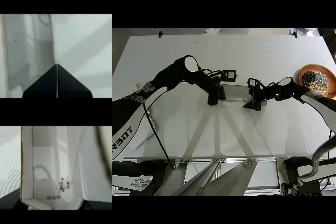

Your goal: Fold the box and place the chain.

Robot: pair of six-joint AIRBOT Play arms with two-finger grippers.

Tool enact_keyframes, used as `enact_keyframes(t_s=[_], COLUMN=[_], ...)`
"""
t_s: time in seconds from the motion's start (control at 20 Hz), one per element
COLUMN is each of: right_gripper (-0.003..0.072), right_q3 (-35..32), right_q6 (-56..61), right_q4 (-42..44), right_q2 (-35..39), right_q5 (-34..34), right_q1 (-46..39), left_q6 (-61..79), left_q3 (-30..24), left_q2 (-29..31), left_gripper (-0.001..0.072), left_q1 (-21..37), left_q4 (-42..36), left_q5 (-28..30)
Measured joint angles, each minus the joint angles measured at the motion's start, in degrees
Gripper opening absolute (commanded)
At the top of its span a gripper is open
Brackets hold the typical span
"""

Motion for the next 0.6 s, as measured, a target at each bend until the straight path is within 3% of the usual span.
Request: enact_keyframes(t_s=[0.2, 0.3, 0.45, 0.6], right_gripper=[0.0507, 0.0507, 0.0507, 0.0507], right_q3=[0.00, 0.00, 0.00, 0.00], right_q6=[0.00, 0.02, 0.02, 0.02], right_q4=[0.00, 0.00, 0.00, 0.00], right_q2=[0.00, 0.00, 0.00, 0.00], right_q5=[0.00, 0.00, 0.00, 0.00], right_q1=[0.00, 0.00, 0.00, 0.00], left_q6=[-9.99, -15.17, -20.02, -22.08], left_q3=[0.00, 0.00, 0.00, 0.00], left_q2=[-0.72, -2.01, -4.92, -6.91], left_gripper=[0.0013, 0.0013, 0.0013, 0.0013], left_q1=[-1.31, -1.60, -2.43, -3.65], left_q4=[-2.93, -3.58, -3.74, -3.43], left_q5=[20.22, 27.23, 31.95, 33.00])
